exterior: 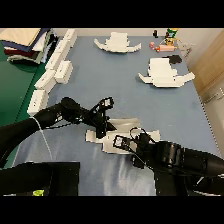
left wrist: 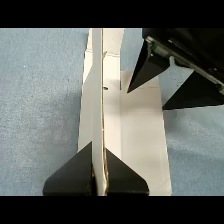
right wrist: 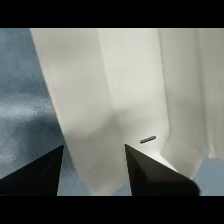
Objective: Fold the box.
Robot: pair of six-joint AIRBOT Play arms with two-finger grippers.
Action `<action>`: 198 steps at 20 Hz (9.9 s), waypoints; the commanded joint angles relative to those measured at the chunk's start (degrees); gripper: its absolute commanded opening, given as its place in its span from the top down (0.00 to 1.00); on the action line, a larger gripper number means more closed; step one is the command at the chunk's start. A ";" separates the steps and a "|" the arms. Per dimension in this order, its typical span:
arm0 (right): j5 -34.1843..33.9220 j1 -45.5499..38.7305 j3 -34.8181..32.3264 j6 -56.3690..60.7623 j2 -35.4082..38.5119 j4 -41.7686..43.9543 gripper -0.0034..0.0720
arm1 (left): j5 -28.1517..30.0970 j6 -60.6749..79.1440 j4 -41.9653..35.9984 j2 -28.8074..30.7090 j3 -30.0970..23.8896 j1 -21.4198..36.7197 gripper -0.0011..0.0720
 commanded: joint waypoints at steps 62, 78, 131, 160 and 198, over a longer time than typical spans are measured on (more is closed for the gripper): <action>-3.19 -44.61 2.45 -84.04 -9.84 50.66 0.01 | 0.02 0.00 0.00 -0.02 -0.02 0.04 0.97; -2.56 -44.26 2.45 -84.04 -13.00 51.43 0.29 | 0.04 0.00 0.00 -0.02 -0.02 0.04 0.97; -2.56 -44.30 2.45 -84.04 -13.03 50.56 0.29 | -5.77 -73.94 10.25 -4.74 17.38 2.67 0.97; -2.56 -44.30 2.45 -84.04 -13.03 50.53 0.29 | -12.85 -67.78 27.06 15.78 13.20 8.57 0.97; -2.56 -44.30 2.45 -84.04 -13.03 50.53 0.29 | 5.84 -3.56 8.96 4.11 -3.72 -5.11 0.77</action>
